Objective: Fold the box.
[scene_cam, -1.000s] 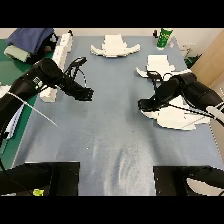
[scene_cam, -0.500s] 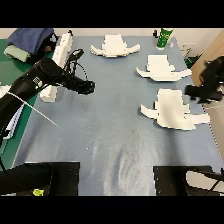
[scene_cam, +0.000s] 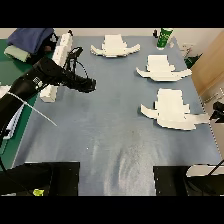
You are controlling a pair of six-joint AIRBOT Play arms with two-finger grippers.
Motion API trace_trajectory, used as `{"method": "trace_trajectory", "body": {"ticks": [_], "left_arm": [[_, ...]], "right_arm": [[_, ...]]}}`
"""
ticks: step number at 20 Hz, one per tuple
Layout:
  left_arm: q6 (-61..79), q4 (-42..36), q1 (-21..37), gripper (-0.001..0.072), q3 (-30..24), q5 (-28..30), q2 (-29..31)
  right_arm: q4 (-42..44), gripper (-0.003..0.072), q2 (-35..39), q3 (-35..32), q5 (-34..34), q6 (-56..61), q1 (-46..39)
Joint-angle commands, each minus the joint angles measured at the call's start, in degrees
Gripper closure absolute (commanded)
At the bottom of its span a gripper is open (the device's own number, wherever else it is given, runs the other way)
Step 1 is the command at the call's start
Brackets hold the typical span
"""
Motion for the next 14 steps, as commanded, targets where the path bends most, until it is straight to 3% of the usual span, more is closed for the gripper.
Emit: {"method": "trace_trajectory", "body": {"ticks": [1,7,8,10,11,14], "left_arm": [[0.0,-0.09,0.02,0.0695,0.04,0.44,-0.04],[-0.07,-1.2,0.02,0.0695,0.04,0.39,-0.04],[-0.04,-1.53,0.02,0.0694,0.04,0.42,-0.04],[-0.02,-1.55,0.02,0.0694,0.04,0.42,-0.04],[0.0,-1.55,0.02,0.0694,0.04,0.46,-0.04],[0.02,-1.55,0.02,0.0695,0.04,0.42,-0.04]], "right_arm": [[9.49,0.0368,-3.72,0.13,-0.5,-9.27,-4.02],[24.46,0.0369,-9.05,0.42,-4.96,-18.71,-3.89],[25.16,0.0419,-9.05,0.55,-5.35,-19.23,-3.8],[25.86,0.0433,-9.05,0.7,-5.95,-19.78,-3.56],[25.94,0.0512,-9.05,0.7,-5.95,-19.82,-3.26],[27.45,0.0534,-9.05,0.7,-6.99,-21.73,-1.27]]}}
